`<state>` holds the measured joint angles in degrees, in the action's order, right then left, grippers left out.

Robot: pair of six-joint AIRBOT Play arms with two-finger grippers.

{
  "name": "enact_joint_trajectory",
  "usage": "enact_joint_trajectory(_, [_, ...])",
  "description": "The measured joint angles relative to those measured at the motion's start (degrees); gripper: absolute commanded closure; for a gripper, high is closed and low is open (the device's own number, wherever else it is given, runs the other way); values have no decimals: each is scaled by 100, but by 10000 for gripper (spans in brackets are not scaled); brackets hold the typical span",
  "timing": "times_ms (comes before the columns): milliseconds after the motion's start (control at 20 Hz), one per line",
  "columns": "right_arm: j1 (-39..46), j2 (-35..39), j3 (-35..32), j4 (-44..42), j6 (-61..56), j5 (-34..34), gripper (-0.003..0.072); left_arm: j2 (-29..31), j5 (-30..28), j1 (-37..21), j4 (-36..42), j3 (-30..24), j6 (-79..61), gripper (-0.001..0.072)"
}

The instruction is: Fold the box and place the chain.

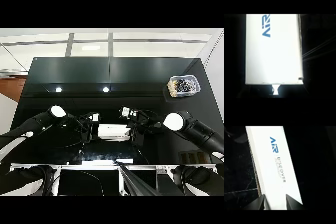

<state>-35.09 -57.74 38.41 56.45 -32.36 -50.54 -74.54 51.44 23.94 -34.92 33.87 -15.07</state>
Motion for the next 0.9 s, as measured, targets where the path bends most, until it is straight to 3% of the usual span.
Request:
enact_joint_trajectory(450, [0, -31, -24, 37, 2, 52, 383, 0, 2, 0, 0, 0, 0, 249])
enact_joint_trajectory(500, [0, -31, -22, 37, 2, 55, 449, 0, 2, 0, 0, 0, 0, 248])
enact_joint_trajectory(650, [0, -31, -22, 37, 2, 70, 447, 0, 2, 0, 0, 0, 2, 249])
enact_joint_trajectory(750, [0, -31, -22, 37, 2, 68, 370, 0, 2, 0, 0, 0, 2, 249])
enact_joint_trajectory(900, [0, -31, -22, 37, 0, 63, 368, 0, 2, 0, 0, 0, 2, 249])
